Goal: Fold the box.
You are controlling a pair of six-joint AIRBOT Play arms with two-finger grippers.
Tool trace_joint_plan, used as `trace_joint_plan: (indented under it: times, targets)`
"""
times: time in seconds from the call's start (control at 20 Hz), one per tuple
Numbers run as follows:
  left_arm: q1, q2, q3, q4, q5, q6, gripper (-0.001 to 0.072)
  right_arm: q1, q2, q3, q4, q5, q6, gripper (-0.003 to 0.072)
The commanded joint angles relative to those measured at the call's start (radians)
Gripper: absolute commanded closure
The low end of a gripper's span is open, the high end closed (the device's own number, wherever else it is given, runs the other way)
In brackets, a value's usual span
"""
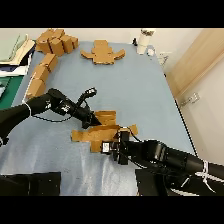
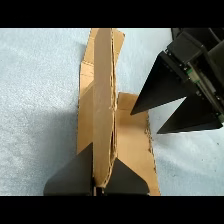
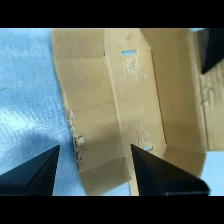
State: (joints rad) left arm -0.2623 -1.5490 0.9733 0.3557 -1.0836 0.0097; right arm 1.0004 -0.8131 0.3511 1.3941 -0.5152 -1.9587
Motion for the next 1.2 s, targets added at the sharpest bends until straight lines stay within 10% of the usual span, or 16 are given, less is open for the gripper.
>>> trace_joint_plan:
  times: [0.0,1.15]
  targets:
    - [0.000,0.001,0.000,0.000,0.000,0.000,0.0696,0.003,-0.026,-0.002,-0.045,0.033,-0.005,-0.0024]
    - [0.000,0.001,0.000,0.000,0.000,0.000,0.0695,-0.061,0.021,0.007,-0.280,0.064,0.231,-0.0024]
